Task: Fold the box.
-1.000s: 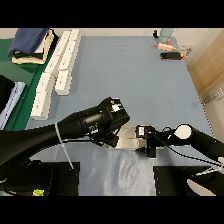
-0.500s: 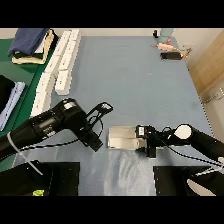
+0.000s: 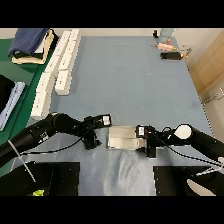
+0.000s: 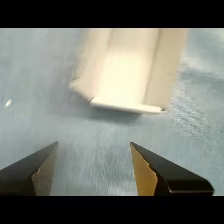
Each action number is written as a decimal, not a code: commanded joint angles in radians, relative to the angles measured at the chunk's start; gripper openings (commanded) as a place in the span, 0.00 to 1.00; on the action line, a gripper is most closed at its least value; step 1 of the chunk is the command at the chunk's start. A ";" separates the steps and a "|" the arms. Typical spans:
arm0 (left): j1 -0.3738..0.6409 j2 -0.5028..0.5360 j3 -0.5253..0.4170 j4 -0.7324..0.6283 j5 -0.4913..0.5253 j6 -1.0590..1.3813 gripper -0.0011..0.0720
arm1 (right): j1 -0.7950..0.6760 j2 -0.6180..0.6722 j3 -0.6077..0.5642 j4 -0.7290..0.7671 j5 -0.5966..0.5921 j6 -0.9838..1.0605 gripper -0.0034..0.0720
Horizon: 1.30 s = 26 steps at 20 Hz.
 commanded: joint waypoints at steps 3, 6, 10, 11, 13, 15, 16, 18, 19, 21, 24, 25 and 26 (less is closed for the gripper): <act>0.014 -0.105 -0.051 -0.345 0.066 0.552 0.96 | 0.000 0.001 0.000 0.000 0.000 0.000 0.71; 0.013 -0.127 -0.051 -0.351 0.046 0.550 0.96 | 0.000 0.001 0.000 0.000 0.000 0.000 0.71; 0.011 -0.129 -0.052 -0.414 0.050 0.534 0.96 | 0.000 0.001 0.000 0.000 0.000 0.000 0.71; 0.011 -0.136 -0.052 -0.438 0.051 0.535 0.96 | 0.000 0.001 0.000 0.000 0.000 0.000 0.71; 0.005 -0.159 -0.052 -0.454 0.048 0.526 0.96 | 0.000 0.001 0.000 0.000 0.000 0.000 0.71; -0.013 -0.182 -0.052 -0.457 0.048 0.513 0.96 | 0.000 0.001 0.000 0.000 0.000 0.000 0.71; -0.019 -0.193 -0.052 -0.457 0.049 0.513 0.96 | 0.000 0.001 0.000 0.000 0.000 0.000 0.71; -0.020 -0.220 -0.052 -0.462 0.059 0.512 0.96 | 0.000 0.001 0.000 0.000 0.000 0.000 0.71; -0.020 -0.227 -0.048 -0.461 0.068 0.496 0.96 | 0.000 0.001 0.001 0.000 0.000 0.000 0.71; -0.028 -0.227 -0.047 -0.467 0.113 0.464 0.96 | 0.000 0.001 0.000 0.000 0.000 0.000 0.71; -0.039 -0.228 -0.047 -0.464 0.124 0.460 0.96 | 0.000 0.001 0.000 0.000 0.000 0.000 0.71; -0.039 -0.228 -0.047 -0.464 0.124 0.460 0.96 | 0.000 0.001 0.000 0.000 0.000 0.000 0.71; -0.039 -0.228 -0.047 -0.464 0.124 0.460 0.96 | 0.000 0.001 0.000 0.000 0.000 0.000 0.71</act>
